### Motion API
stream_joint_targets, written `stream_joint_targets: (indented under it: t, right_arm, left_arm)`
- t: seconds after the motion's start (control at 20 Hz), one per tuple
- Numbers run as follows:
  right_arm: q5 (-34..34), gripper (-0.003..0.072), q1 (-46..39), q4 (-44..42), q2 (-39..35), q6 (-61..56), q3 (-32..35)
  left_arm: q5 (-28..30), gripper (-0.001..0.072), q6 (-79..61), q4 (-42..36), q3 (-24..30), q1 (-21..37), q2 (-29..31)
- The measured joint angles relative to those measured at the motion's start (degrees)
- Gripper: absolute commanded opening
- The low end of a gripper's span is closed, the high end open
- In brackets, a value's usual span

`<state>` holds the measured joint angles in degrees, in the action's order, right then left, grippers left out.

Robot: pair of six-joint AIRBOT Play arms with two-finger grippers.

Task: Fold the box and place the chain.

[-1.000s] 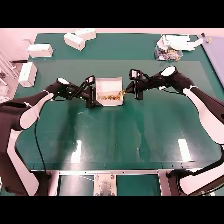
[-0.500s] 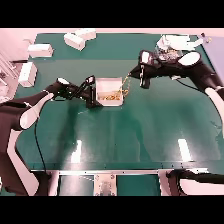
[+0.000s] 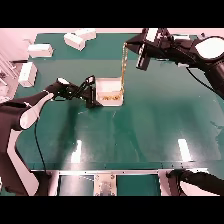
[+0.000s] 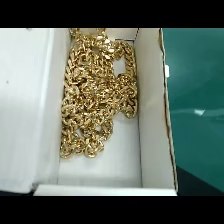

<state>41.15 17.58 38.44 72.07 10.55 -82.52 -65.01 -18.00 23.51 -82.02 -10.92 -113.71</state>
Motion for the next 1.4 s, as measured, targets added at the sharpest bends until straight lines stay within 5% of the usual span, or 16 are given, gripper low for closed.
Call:
stream_joint_targets:
  t: [0.6,1.4]
  right_arm:
    - [-8.1,0.0003,6.2,0.0,0.6,-3.5,-3.6]
    - [-8.2,0.0003,6.5,-0.3,11.6,-14.9,9.4]
  left_arm:
    - [0.0,0.0629,0.0,0.0,0.0,0.0,0.0]
    - [0.0,0.0630,0.0,0.0,0.0,0.0,0.0]
